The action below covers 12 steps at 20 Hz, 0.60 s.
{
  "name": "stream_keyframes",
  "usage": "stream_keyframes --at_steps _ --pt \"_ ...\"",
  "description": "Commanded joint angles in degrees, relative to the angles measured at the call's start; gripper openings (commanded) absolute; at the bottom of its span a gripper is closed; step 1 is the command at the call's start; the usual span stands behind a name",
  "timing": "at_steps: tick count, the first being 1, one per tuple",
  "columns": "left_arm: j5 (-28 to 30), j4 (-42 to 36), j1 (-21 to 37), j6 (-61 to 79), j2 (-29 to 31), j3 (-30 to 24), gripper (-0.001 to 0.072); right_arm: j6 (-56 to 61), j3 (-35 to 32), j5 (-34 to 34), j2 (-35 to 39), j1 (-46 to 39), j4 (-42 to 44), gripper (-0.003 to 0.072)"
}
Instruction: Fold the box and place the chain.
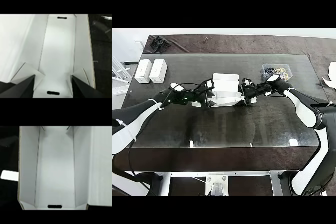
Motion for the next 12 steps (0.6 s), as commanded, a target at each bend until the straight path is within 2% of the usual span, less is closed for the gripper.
stream_keyframes --at_steps 1,4,6,12 --pt "0.57 -0.15 -0.02 -0.26 -0.04 0.04 0.0565 0.00 0.02 0.11 0.04 0.04 -0.09 0.0564" --pt "-0.46 -0.15 -0.04 0.22 -0.04 0.04 0.0560 0.00 0.02 0.11 0.04 0.04 -0.09 0.0563" --pt "-0.52 -0.15 -0.04 0.24 -0.04 0.07 0.0476 0.00 0.02 0.11 0.04 0.04 -0.09 0.0564" --pt "-4.46 -0.11 -0.02 2.91 -2.01 2.71 0.0471 0.00 0.02 0.11 0.04 0.04 -0.07 0.0563"
